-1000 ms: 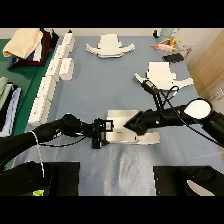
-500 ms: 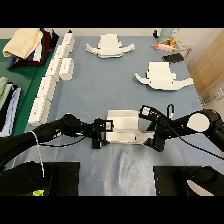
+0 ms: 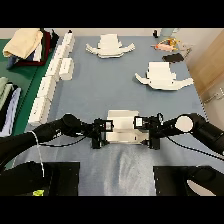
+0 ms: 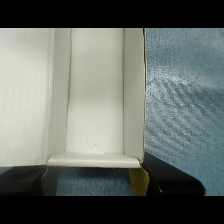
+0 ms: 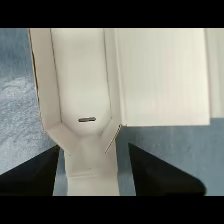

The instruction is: Fold the box.

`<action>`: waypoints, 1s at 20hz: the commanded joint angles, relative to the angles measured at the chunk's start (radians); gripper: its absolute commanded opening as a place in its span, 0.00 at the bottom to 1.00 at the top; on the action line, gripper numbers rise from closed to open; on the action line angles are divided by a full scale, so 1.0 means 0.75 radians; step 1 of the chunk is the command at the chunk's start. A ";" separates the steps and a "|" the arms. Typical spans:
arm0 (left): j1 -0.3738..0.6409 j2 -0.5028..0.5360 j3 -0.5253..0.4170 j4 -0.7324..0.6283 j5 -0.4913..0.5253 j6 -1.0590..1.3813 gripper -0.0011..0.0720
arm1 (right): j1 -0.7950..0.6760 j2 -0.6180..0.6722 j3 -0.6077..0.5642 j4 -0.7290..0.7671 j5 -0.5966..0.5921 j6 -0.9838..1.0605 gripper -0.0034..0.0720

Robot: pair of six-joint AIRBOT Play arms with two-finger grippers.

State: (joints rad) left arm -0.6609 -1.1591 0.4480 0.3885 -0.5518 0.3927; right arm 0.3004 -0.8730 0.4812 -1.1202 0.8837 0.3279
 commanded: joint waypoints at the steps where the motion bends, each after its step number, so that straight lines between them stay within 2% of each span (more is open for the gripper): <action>1: 0.001 -0.001 -0.001 0.000 0.000 0.000 0.73 | 0.002 -0.049 -0.005 0.124 -0.063 -0.145 0.90; 4: 0.001 -0.001 -0.001 0.000 0.001 0.000 0.73 | 0.002 -0.051 -0.005 0.170 -0.063 -0.150 0.89; 5: 0.001 -0.001 -0.001 0.000 0.000 0.000 0.73 | 0.002 -0.056 -0.005 0.175 -0.063 -0.150 0.83; 6: 0.001 -0.001 -0.001 0.000 0.000 0.000 0.73 | 0.002 -0.062 -0.005 0.178 -0.062 -0.149 0.67; 8: 0.001 -0.001 -0.001 0.000 0.000 0.000 0.73 | 0.002 -0.071 -0.008 0.184 -0.062 -0.150 0.60; 9: 0.001 -0.001 -0.001 0.000 0.000 0.000 0.73 | 0.002 -0.074 -0.009 0.185 -0.062 -0.150 0.47; 10: 0.001 -0.001 -0.001 0.000 0.000 0.000 0.73 | 0.002 -0.075 -0.009 0.189 -0.063 -0.150 0.40; 13: 0.001 -0.001 -0.001 0.000 0.000 0.000 0.73 | 0.002 -0.075 -0.009 0.213 -0.063 -0.150 0.39; 15: 0.001 -0.001 -0.001 0.000 0.000 0.000 0.73 | 0.002 -0.075 -0.009 0.213 -0.061 -0.149 0.30; 16: 0.001 -0.001 -0.001 0.000 0.000 0.000 0.73 | 0.002 -0.075 -0.009 0.211 -0.060 -0.149 0.31; 17: 0.001 -0.001 -0.001 0.000 0.000 0.000 0.73 | 0.001 -0.075 -0.009 0.203 -0.062 -0.149 0.42; 18: 0.001 -0.001 -0.001 0.000 0.000 0.000 0.73 | 0.001 -0.075 -0.009 0.189 -0.064 -0.149 0.58; 19: 0.001 -0.001 -0.001 0.000 0.000 0.000 0.73 | 0.001 -0.073 -0.009 0.169 -0.065 -0.148 0.66; 20: 0.001 -0.001 -0.001 0.000 0.000 0.000 0.73 | 0.001 -0.072 -0.009 0.150 -0.064 -0.138 0.66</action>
State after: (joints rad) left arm -0.6609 -1.1591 0.4480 0.3885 -0.5522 0.3920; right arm 0.3012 -0.9287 0.4744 -0.9768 0.8448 0.2161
